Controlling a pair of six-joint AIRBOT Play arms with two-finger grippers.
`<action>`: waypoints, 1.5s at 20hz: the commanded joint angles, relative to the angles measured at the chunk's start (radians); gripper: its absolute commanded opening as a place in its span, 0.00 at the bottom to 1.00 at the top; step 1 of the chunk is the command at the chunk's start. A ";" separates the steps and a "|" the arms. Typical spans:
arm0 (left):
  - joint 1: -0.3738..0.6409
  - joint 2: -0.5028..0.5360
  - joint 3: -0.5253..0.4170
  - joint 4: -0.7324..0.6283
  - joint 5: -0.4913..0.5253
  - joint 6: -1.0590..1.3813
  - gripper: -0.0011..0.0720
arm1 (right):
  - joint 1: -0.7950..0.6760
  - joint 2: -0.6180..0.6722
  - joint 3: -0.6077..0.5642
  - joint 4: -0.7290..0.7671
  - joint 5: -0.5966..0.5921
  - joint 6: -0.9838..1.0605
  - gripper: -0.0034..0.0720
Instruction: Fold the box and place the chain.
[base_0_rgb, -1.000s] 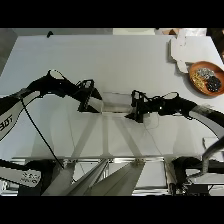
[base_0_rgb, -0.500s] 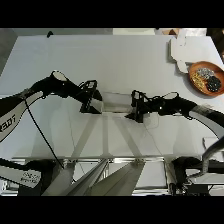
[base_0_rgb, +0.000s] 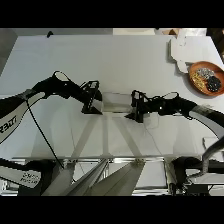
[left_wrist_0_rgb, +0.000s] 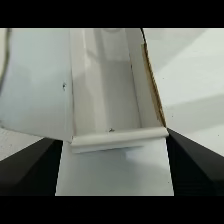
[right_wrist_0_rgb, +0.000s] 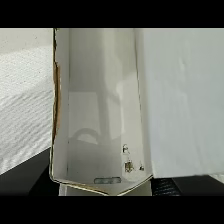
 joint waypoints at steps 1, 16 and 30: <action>-0.020 -0.002 0.000 -0.002 0.045 -0.029 0.99 | 0.001 0.001 0.000 0.000 0.000 0.000 0.52; -0.050 -0.026 -0.050 -0.073 0.144 -0.054 0.67 | 0.001 0.001 0.000 0.000 0.001 0.000 0.52; -0.050 -0.026 -0.050 -0.019 0.129 -0.055 0.53 | 0.001 0.001 0.000 0.000 0.001 0.000 0.52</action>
